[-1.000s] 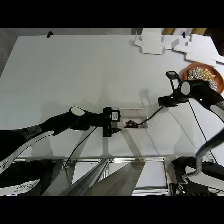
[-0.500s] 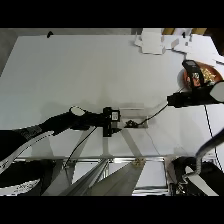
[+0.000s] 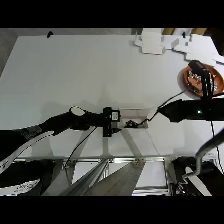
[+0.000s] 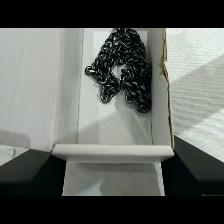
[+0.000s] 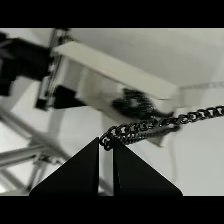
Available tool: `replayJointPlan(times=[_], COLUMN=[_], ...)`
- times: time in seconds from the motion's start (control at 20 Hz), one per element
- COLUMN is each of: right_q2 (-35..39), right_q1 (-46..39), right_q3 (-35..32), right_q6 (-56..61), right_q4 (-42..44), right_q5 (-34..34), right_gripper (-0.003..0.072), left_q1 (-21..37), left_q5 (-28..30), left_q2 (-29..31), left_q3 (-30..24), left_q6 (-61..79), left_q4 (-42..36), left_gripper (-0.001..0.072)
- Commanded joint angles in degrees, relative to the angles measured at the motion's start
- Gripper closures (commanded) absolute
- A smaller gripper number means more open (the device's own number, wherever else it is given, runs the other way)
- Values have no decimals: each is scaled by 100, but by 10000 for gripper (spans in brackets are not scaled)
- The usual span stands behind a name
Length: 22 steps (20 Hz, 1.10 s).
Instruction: Fold the box and place the chain.
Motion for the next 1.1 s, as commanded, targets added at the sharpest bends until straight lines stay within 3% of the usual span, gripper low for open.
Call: replayJointPlan(times=[0.0, 0.15, 0.3, 0.65, 0.7, 0.8, 0.85, 1.05], right_q2=[107, 22, -345, -1561, -1696, -1838, -1816, -1705], right_q1=[634, 1578, 2118, 2441, 2441, 2439, 2398, 1888], right_q3=[0, 0, 0, 0, 0, 7, 87, 953], right_q6=[-127, 260, 654, 935, 951, 903, 774, 599], right_q4=[468, -221, -798, -1733, -1884, -1978, -1980, -2020], right_q5=[-72, -903, -1233, -1657, -1615, -1574, -1495, -1115], right_gripper=[671, 671, 671, 669, 658, 495, 450, 452], left_q1=[0, 0, 0, 0, 0, 0, 0, 0], left_q5=[2, 2, 2, 2, 2, 2, 2, 2], left_q2=[-4, -2, -2, -2, -2, -2, -2, -2], left_q3=[0, 0, 0, 0, 0, 0, 0, 0], left_q6=[0, 2, 2, 2, 2, 2, 0, 2], left_q4=[0, 0, 0, 0, 0, 0, 0, 0], left_gripper=[570, 570, 570, 570, 570, 570, 570, 570])
